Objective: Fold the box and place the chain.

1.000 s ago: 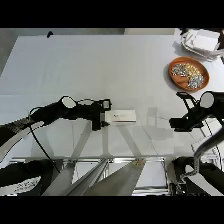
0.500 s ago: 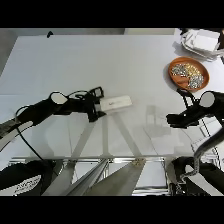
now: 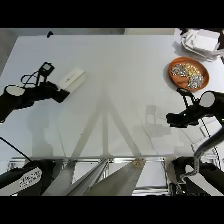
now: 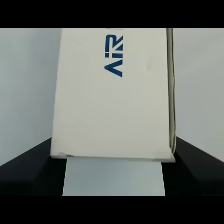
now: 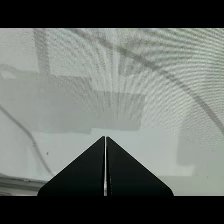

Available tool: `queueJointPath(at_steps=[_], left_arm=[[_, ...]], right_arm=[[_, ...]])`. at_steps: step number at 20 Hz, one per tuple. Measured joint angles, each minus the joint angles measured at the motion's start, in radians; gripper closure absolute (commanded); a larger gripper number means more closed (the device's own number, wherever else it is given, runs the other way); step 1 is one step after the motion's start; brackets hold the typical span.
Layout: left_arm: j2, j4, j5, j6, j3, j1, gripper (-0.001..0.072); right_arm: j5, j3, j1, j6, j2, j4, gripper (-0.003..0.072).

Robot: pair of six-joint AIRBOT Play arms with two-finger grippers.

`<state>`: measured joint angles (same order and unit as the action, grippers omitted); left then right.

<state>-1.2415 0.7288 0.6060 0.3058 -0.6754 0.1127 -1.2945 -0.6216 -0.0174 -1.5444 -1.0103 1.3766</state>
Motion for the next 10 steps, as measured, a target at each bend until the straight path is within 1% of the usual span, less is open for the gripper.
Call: queueJointPath(at_steps=[3,4,5,6,7,8,9,10], left_arm=[[0.002,0.106,0.018,0.049,0.000,0.082,0.0688],[0.002,0.131,0.025,0.060,0.000,0.098,0.0607],[0.002,0.153,0.033,0.066,0.000,0.109,0.0477],[0.002,0.168,0.043,0.071,0.000,0.117,0.0327],[0.003,0.178,0.050,0.077,0.000,0.122,0.0229],[0.003,0.187,0.059,0.080,0.000,0.126,0.0191],[0.003,0.195,0.067,0.083,0.000,0.129,0.0189],[0.003,0.204,0.074,0.084,0.000,0.131,0.0113]], right_arm=[[0.001,0.000,0.000,0.000,0.000,0.000,0.0674],[0.002,0.000,0.000,0.000,0.000,0.000,0.0674],[0.002,0.000,0.000,0.000,0.000,0.000,0.0673],[0.002,0.000,0.000,0.000,0.000,0.000,0.0673],[0.002,0.000,0.000,0.000,0.000,0.000,0.0673],[0.002,0.000,0.000,0.000,0.000,0.000,0.0673],[0.002,0.000,0.000,0.000,0.000,0.000,0.0673],[0.002,0.000,0.000,0.000,0.000,0.000,0.0673]])
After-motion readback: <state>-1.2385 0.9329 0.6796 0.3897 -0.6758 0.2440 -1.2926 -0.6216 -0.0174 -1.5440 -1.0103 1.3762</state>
